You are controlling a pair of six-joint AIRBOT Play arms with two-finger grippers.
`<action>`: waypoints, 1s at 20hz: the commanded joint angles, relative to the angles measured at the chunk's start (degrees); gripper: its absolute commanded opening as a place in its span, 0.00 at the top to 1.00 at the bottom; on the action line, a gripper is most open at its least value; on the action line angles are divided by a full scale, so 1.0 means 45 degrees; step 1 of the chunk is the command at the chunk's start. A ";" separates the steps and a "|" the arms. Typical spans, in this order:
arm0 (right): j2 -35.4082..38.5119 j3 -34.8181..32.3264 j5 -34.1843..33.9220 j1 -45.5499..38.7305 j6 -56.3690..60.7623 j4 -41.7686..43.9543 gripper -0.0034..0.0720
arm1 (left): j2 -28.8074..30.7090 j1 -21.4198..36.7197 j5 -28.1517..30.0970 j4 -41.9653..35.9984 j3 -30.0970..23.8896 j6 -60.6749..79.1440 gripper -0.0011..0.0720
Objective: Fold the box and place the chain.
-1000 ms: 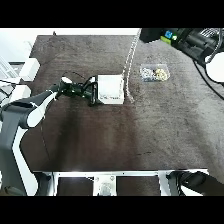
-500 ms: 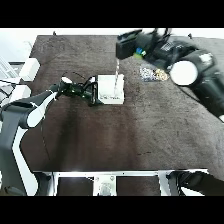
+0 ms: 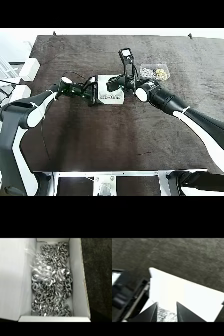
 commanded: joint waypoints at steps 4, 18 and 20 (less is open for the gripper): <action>0.1141 -0.0141 -0.0175 -0.0826 -0.1700 -0.0044 0.24 | 0.0000 0.0000 0.0005 0.0005 -0.0005 0.0000 0.26; -0.0311 0.1229 -0.1899 -0.5168 -0.8738 0.2365 0.95 | 0.0000 -0.0005 0.0029 0.0005 -0.0005 0.0005 0.26; -0.1307 0.2113 -0.0039 -0.5246 -0.9408 0.2667 0.95 | 0.0000 -0.0005 0.0024 0.0005 -0.0005 0.0000 0.26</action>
